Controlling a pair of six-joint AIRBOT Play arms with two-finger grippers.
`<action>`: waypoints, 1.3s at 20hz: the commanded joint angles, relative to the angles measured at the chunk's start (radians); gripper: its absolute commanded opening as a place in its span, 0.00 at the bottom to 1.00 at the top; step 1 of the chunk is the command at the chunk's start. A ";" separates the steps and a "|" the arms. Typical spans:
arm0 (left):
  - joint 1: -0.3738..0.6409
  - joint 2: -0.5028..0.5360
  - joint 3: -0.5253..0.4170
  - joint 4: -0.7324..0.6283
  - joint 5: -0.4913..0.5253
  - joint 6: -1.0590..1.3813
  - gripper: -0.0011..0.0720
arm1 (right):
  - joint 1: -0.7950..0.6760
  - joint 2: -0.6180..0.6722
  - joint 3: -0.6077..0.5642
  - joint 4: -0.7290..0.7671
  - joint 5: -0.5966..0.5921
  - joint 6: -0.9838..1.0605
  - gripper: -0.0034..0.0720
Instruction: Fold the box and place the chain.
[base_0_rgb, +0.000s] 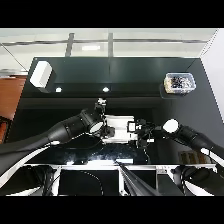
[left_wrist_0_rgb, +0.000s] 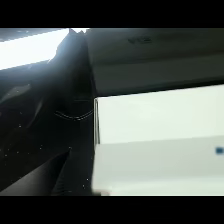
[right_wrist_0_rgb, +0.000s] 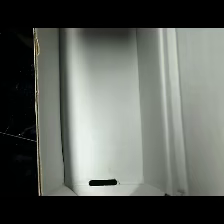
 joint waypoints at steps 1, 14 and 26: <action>-0.009 -0.037 0.025 -0.030 -0.039 -0.032 0.56 | 0.000 0.000 0.000 0.000 0.000 0.000 0.31; -0.015 -0.084 0.053 0.006 -0.027 -0.119 0.38 | 0.000 0.000 0.000 0.000 0.000 0.000 0.31; -0.011 -0.084 0.082 0.005 -0.039 -0.116 0.48 | 0.000 0.000 0.000 0.000 0.000 0.000 0.31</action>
